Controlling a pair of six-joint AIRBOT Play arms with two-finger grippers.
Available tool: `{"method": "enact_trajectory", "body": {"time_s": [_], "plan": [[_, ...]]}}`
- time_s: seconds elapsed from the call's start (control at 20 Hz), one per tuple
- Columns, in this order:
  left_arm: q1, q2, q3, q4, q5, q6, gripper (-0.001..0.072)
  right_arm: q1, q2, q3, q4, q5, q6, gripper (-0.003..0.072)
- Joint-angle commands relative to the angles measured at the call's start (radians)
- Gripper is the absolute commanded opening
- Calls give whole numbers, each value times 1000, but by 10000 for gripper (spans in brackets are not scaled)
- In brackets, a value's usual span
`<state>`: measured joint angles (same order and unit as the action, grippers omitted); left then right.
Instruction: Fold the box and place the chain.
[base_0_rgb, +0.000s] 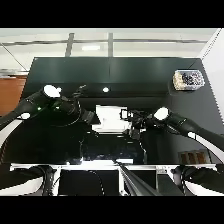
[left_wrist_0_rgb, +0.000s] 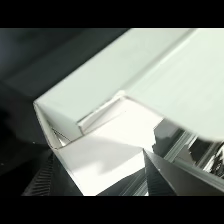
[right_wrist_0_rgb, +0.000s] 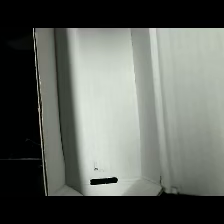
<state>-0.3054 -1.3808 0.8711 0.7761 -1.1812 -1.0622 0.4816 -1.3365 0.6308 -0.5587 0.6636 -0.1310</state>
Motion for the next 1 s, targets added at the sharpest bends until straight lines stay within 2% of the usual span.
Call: {"method": "enact_trajectory", "body": {"time_s": [0.0,0.05,0.3,0.75,0.95], "plan": [[-57,-1,27,61,4,-82,557,1,0,0,0,-2,1,189],[-62,-1,32,61,8,-98,534,1,0,0,1,-2,1,189],[-87,-1,43,68,82,-169,533,1,0,0,1,-2,1,189],[-260,-1,43,417,227,-562,528,1,0,0,1,-2,1,189],[-329,-9,84,565,200,-690,528,1,0,0,1,-2,1,189]]}}
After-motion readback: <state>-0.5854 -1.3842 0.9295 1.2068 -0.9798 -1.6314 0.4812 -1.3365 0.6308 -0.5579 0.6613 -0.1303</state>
